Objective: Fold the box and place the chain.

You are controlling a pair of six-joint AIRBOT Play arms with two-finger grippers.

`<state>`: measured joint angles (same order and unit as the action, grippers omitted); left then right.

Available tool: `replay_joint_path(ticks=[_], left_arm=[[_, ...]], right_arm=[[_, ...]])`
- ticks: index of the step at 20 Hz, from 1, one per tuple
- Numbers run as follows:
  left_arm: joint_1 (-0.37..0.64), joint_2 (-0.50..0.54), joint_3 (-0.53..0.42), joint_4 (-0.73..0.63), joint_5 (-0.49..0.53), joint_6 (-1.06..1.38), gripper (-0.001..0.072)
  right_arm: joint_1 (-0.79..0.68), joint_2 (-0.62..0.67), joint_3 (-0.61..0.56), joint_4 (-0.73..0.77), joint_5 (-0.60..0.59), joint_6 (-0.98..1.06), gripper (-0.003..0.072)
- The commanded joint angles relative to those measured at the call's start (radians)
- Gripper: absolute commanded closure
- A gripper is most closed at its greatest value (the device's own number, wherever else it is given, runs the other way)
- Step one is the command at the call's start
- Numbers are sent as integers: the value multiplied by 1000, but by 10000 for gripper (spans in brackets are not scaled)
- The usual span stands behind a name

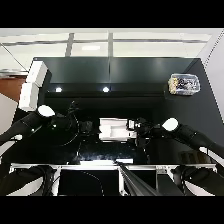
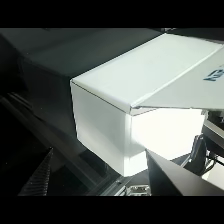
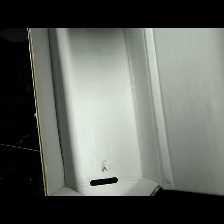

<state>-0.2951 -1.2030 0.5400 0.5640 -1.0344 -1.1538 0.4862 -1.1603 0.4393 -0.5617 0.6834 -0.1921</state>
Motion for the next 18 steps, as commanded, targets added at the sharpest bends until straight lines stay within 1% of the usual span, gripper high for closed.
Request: replay_joint_path(ticks=[1,3,5,10,12,13,15,16,18], left_arm=[[-4,1,1,0,17,-29,7],[-21,1,1,0,39,-33,7],[-71,1,2,0,80,-50,7],[-172,1,2,2,226,-124,13],[-198,1,2,11,260,-161,16],[-214,1,5,24,274,-185,32],[-262,2,32,127,296,-282,46],[-292,2,60,222,296,-367,47],[-355,2,121,474,291,-614,47]], right_arm=[[1,-1,0,0,0,0,172],[1,-1,0,0,0,0,172],[1,-1,0,0,0,0,172],[1,-1,0,1,0,0,172],[1,-1,0,0,0,0,172],[1,-1,0,0,0,0,172],[1,-1,0,0,0,0,172],[1,-1,0,0,0,0,172],[1,-1,0,1,0,0,172]])
